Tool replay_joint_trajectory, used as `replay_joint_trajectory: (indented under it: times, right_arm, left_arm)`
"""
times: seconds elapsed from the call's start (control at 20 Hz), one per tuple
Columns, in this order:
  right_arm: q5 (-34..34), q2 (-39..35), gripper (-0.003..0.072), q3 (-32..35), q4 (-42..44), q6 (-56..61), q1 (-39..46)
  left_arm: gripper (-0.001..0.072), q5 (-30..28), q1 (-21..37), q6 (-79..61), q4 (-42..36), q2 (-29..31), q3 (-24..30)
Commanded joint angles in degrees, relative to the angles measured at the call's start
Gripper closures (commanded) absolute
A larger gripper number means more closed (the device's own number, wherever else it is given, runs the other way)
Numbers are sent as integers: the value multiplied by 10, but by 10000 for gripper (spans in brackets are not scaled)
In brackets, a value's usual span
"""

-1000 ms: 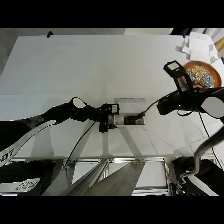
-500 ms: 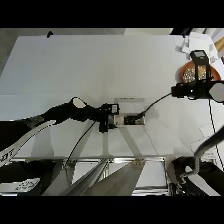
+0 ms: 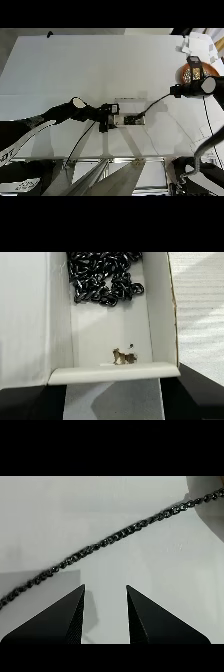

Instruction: Fold the box and place the chain.

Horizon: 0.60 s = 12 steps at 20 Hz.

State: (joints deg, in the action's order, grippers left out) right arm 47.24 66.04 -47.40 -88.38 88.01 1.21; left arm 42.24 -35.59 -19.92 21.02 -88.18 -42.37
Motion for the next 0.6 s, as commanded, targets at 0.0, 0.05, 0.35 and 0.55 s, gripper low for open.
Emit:
replay_joint_trajectory:
  times: [0.0,0.05,0.35,0.55]
  right_arm:
    - [-26,37,386,-1,6,-2,2]
    - [-33,44,362,-1,6,-2,2]
    - [-89,82,291,-16,-3,28,11]
    - [-101,84,292,-16,-2,68,79]
  left_arm:
    - [437,0,0,0,0,0,0]
    - [437,0,0,0,0,0,0]
    - [437,0,0,0,0,0,0]
    - [437,0,0,0,0,0,0]
